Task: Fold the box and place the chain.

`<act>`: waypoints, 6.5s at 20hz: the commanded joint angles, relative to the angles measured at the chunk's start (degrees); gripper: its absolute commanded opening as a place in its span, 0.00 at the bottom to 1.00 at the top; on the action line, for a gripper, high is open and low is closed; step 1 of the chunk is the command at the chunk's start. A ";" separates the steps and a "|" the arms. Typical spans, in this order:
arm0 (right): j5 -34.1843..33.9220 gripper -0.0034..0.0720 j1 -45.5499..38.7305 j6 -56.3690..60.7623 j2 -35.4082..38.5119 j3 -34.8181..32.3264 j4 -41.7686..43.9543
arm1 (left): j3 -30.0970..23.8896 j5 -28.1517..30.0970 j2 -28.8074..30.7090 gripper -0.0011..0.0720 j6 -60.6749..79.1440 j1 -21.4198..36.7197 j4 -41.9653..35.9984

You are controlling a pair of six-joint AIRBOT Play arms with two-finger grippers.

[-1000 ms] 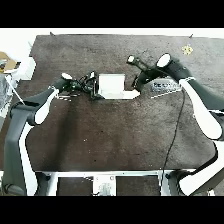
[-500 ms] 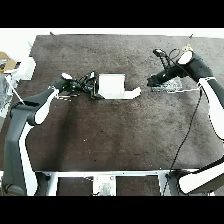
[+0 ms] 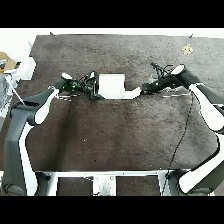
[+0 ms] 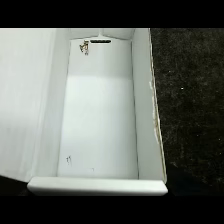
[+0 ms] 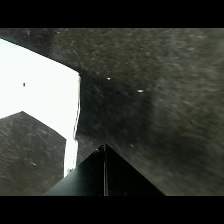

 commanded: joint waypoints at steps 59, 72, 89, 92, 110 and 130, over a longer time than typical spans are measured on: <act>6.29 0.45 26.47 45.62 -12.63 26.99 -40.54 | 0.02 0.00 0.00 0.39 0.02 0.00 0.00; 6.29 0.20 26.67 50.16 -13.33 26.95 -41.20 | 0.02 0.00 0.00 0.39 0.02 0.00 0.00; 5.31 0.52 26.47 49.42 -10.93 27.02 -40.65 | 0.02 0.00 0.02 0.39 0.02 0.02 0.00; 7.32 0.52 26.43 45.97 -9.94 27.08 -40.72 | 0.02 0.00 0.00 0.39 0.02 0.00 0.02; 12.59 0.33 -2.32 22.36 0.55 22.49 -38.69 | 0.02 0.00 0.00 0.39 0.02 0.00 0.02; 6.14 0.12 -3.78 19.82 -9.70 22.49 -31.63 | 0.02 0.02 0.02 0.39 0.02 0.02 0.00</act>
